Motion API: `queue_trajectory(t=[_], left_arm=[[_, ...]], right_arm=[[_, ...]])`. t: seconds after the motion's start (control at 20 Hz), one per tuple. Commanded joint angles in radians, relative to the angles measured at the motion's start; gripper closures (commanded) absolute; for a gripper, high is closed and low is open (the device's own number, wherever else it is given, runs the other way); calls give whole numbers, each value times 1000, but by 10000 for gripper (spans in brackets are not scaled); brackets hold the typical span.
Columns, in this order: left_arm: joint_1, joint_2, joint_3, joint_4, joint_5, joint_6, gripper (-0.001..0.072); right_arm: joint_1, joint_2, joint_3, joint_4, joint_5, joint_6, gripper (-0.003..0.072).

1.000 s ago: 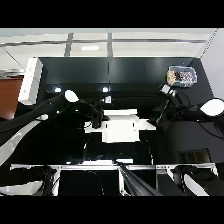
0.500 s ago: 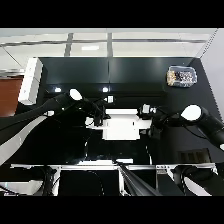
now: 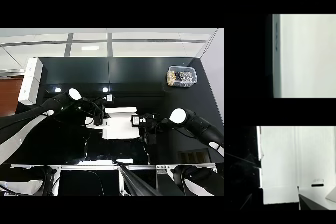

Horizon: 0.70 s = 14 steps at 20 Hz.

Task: Fold the box and place the chain.

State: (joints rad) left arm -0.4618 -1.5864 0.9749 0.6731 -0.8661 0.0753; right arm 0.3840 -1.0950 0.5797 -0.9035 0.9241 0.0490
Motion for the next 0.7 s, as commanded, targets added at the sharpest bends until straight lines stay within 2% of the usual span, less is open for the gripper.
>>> queue_trajectory(t=[0.0,0.35,0.65], left_arm=[[1,0,1,-1,-2,0,685],[1,0,1,-1,-1,0,684],[1,0,1,-1,-1,0,685]], right_arm=[[11,-26,-1,-13,-23,-65,34],[37,-71,-1,15,-45,-158,34],[93,-98,-1,12,-160,-158,34]])
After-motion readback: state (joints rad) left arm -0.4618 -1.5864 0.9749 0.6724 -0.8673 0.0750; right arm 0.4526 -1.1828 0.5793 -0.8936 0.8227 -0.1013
